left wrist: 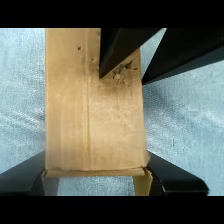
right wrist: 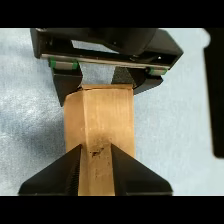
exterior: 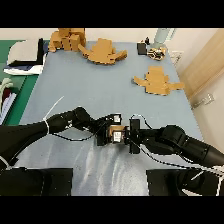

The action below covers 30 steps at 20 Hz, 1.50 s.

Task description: Fold the box.

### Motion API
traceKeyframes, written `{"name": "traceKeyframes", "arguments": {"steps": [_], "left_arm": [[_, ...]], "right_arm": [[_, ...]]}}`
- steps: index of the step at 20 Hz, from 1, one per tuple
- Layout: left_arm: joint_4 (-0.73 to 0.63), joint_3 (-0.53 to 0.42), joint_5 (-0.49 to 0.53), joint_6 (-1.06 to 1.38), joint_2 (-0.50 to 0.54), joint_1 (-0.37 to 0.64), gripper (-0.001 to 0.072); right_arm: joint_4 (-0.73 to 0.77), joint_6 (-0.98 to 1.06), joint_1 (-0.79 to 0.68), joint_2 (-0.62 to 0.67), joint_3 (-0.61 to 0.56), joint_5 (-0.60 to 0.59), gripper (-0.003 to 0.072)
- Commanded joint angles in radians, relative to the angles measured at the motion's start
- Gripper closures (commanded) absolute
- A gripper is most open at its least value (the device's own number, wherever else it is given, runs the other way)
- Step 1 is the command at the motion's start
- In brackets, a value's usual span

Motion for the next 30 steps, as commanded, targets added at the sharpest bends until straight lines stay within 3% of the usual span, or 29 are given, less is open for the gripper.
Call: {"name": "traceKeyframes", "arguments": {"steps": [1, 30], "left_arm": [[0.000, 0.000, 0.000, 0.000, 0.000, 0.000, 0.0145], [-0.003, 0.000, 0.018, -0.002, 0.000, -0.001, 0.0146]], "right_arm": [[0.000, 0.001, 0.001, 0.014, 0.000, 0.001, 0.0411], [-0.018, 0.028, 0.001, 0.015, 0.011, -0.029, 0.0411]]}}
